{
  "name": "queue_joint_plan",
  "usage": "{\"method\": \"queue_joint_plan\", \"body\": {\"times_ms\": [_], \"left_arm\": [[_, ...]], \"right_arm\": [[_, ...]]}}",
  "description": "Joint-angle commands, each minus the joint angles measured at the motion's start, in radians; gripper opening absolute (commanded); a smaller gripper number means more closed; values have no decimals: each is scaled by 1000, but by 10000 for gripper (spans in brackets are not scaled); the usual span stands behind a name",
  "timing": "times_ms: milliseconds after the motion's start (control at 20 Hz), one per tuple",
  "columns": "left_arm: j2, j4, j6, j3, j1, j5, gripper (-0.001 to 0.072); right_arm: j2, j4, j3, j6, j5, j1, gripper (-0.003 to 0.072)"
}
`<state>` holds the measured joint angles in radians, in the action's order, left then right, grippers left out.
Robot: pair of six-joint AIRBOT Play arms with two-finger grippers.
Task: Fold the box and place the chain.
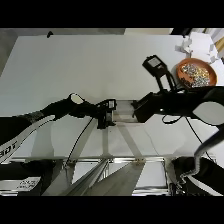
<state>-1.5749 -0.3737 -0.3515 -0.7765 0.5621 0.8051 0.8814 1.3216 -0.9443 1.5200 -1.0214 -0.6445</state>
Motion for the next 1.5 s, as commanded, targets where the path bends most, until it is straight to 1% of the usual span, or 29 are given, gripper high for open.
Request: {"method": "queue_joint_plan", "body": {"times_ms": [0, 250, 500, 700, 850, 1050, 1150, 1200, 1250, 1350, 1450], "left_arm": [[0, 0, 0, 0, 0, 0, 209], [0, 0, 0, 0, 0, 0, 209], [0, 0, 0, 0, 0, 0, 209], [0, 0, 0, 0, 0, 0, 209], [0, 0, 0, 0, 0, 0, 209], [0, 0, 0, 0, 0, 0, 209], [0, 0, 0, 0, 0, 0, 209], [0, 0, 0, 0, 0, 0, 209], [0, 0, 0, 0, 0, 0, 209], [0, 0, 0, 0, 0, 0, 209], [0, 0, 0, 0, 0, 0, 209]], "right_arm": [[91, -2, 3, 2, 41, -59, 7], [196, -2, 3, 3, 47, -111, 7], [228, 10, 10, 27, 55, -140, 7], [233, 34, 92, 28, 176, -140, 7], [239, 37, 124, 60, 254, -140, 7], [304, 40, 126, 77, 252, -140, 15], [330, 39, 126, 78, 246, -140, 153], [325, 39, 126, 77, 243, -140, 207], [309, 41, 126, 76, 237, -140, 236], [249, 64, 126, 69, 219, -138, 240], [161, 72, 126, 69, 181, -106, 240]]}}
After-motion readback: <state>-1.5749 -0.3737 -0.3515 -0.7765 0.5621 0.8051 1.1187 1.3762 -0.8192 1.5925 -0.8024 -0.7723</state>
